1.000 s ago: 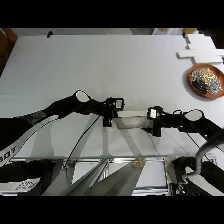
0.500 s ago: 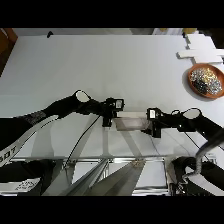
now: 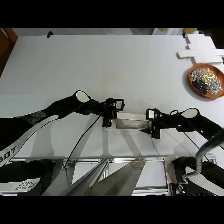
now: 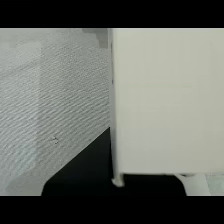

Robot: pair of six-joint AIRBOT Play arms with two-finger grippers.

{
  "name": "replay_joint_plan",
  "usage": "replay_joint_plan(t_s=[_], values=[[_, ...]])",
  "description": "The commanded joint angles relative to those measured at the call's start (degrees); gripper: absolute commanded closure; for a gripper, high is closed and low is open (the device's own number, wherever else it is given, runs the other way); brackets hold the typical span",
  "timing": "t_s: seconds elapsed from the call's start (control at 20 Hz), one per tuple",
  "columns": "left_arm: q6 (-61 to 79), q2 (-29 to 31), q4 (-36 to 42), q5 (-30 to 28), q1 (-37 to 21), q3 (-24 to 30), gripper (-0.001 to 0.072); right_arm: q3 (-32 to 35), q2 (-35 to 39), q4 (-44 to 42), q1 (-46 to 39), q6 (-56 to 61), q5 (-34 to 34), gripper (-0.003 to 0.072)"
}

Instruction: Fold the box and place the chain.

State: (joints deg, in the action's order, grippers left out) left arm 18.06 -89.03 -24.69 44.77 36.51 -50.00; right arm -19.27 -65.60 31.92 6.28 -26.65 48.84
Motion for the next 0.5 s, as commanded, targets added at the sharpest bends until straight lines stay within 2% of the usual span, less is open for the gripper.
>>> replay_joint_plan(t_s=[0.0,0.15,0.2,0.25,0.45], values=[[-0.1,0.0,0.0,-0.1,0.0,0.0,0.0699,0.0,-0.1,0.3,0.0,-0.9,-0.3,0.0282],[-0.1,0.0,0.0,-0.1,0.0,0.0,0.0699,0.0,-0.1,0.4,0.0,-0.9,-0.3,0.0314],[-0.1,0.0,0.0,-0.1,0.0,0.0,0.0699,0.0,-0.1,0.4,0.0,-0.9,-0.3,0.0362],[-0.1,0.0,0.0,-0.1,0.0,0.0,0.0699,0.0,-0.1,0.4,0.0,-0.9,-0.4,0.0373],[-0.1,0.0,0.0,-0.1,0.0,0.0,0.0699,0.0,-0.1,0.4,0.0,-0.9,-0.5,0.0368]])
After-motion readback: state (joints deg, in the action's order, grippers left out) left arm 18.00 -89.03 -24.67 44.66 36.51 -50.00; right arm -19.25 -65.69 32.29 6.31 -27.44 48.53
